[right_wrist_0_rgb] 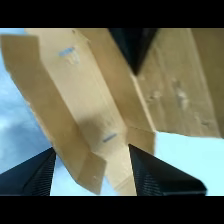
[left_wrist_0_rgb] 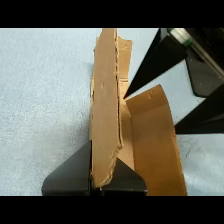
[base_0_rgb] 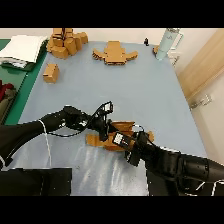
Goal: Fold the box.
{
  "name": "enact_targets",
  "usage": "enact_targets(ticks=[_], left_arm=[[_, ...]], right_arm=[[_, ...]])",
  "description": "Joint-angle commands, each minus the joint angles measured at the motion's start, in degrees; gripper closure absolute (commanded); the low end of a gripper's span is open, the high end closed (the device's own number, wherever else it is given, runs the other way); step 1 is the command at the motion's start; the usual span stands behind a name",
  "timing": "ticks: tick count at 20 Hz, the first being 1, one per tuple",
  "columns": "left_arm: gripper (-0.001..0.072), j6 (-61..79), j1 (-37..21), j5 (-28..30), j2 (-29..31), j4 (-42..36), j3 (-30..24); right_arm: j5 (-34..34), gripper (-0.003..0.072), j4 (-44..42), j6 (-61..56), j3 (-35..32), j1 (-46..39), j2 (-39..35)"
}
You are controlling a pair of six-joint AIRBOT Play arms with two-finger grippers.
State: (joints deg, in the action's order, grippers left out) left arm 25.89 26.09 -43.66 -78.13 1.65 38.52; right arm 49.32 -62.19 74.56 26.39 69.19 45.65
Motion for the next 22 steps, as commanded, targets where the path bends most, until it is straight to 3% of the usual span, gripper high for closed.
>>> enact_targets(ticks=[1, 4, 7, 10, 12, 15, 17, 19, 22], left_arm=[[0.0697, 0.0, 0.0, 0.02, -0.02, 0.02, -0.02], [0.0697, 0.0, 0.0, 0.02, -0.04, 0.02, -0.02], [0.0697, 0.0, 0.0, 0.02, -0.02, 0.02, -0.02], [0.0697, 0.0, 0.0, 0.02, -0.02, 0.02, -0.02], [0.0697, 0.02, 0.0, 0.02, -0.04, 0.02, -0.02], [0.0697, 0.0, 0.0, 0.02, -0.02, 0.02, -0.02], [0.0697, 0.0, 0.0, 0.02, -0.02, 0.02, -0.02], [0.0697, 0.0, 0.0, 0.02, -0.04, 0.02, -0.02], [0.0697, 0.0, 0.0, 0.02, -0.04, 0.02, -0.02]], right_arm=[[-1.81, -0.0034, -0.33, 6.43, -2.08, -2.91, -3.63], [-6.21, -0.0034, -1.16, 13.33, -4.74, -8.17, -8.44], [-8.37, -0.0034, -8.17, 24.24, -5.09, -14.4, -8.87], [-14.03, -0.0034, -19.04, 40.79, -5.09, -22.53, -8.57], [-15.06, -0.0034, -30.97, 55.01, -4.96, -28.87, -7.41], [-14.01, -0.0034, -50.8, 77.18, -3.74, -38.77, -3.26], [-9.25, -0.0034, -60.19, 87.82, -1.84, -43.19, 0.85], [-3.3, -0.0034, -64.17, 92.94, 0.17, -45.07, 5.31], [-1.29, -0.0034, -64.57, 94.09, 1.62, -45.18, 9.64]])
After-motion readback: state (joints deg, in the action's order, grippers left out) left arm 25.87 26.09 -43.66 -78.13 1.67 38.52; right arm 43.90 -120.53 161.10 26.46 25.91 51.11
